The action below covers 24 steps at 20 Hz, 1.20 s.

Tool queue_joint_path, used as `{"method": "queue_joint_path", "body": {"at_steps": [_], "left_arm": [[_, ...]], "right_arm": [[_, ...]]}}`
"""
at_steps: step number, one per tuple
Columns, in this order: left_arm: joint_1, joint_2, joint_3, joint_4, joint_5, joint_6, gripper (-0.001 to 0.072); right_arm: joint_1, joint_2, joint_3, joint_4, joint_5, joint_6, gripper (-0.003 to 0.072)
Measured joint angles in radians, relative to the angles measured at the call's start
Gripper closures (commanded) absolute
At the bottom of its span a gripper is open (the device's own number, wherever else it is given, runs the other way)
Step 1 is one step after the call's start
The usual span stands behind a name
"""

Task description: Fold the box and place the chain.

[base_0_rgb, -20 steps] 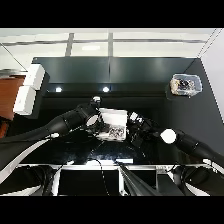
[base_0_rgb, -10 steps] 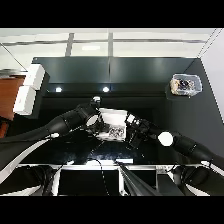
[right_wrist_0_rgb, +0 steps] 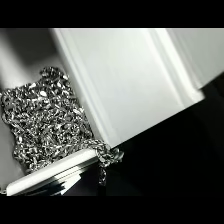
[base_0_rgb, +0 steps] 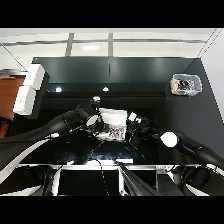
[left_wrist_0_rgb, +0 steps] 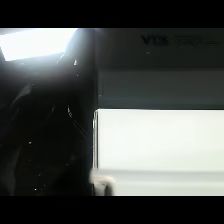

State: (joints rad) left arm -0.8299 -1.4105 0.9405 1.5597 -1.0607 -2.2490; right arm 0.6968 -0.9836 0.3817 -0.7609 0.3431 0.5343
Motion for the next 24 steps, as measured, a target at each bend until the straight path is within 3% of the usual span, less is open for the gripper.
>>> {"method": "queue_joint_path", "body": {"at_steps": [8, 17, 24], "left_arm": [[0.000, 0.000, 0.000, 0.002, 0.000, -0.001, 0.0676], [0.001, 0.000, 0.000, 0.002, -0.004, 0.002, 0.0677], [0.000, 0.000, 0.000, -0.005, 0.005, 0.003, 0.0676]], "right_arm": [[-0.061, 0.143, 0.058, -0.002, 0.099, 0.076, 0.0657], [-0.069, 0.168, 0.124, 0.092, 0.227, 0.137, 0.0657], [-0.118, 0.169, 0.129, 0.019, 0.270, 0.224, 0.0657]]}}
